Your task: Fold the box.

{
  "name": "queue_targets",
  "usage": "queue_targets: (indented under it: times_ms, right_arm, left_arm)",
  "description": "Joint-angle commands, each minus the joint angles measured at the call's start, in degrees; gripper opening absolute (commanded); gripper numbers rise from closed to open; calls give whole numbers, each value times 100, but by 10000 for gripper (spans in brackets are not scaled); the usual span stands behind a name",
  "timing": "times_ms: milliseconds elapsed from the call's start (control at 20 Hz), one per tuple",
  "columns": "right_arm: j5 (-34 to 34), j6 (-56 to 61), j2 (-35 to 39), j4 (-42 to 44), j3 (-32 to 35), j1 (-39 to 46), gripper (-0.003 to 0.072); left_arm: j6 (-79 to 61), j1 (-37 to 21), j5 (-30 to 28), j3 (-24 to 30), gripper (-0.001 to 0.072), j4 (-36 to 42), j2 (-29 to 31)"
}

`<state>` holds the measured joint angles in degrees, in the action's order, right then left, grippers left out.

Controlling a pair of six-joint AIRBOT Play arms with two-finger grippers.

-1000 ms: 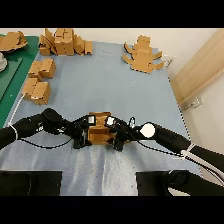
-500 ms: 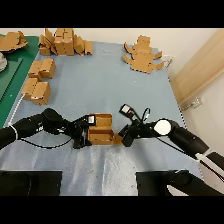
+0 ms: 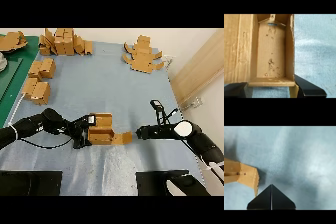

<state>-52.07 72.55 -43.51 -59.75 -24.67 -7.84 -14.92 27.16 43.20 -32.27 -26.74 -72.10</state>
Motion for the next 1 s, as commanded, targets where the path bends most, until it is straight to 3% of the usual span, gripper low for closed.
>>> queue_targets:
  times_ms: [0,350,600,950]
  right_arm:
    - [-129,-175,-509,1012,286,98,5]
    - [-37,-1137,-1631,2426,289,-476,4]
    - [11,-1473,-1626,3152,181,-774,4]
    - [24,-1244,-1316,3191,-269,-999,6]
  left_arm:
    - [-2,0,-2,-4,408,-2,-4]
    - [-2,0,-2,-4,408,-2,-4]
    - [-2,0,-2,-4,408,-2,-4]
    - [-2,0,-2,-4,408,-2,-4]
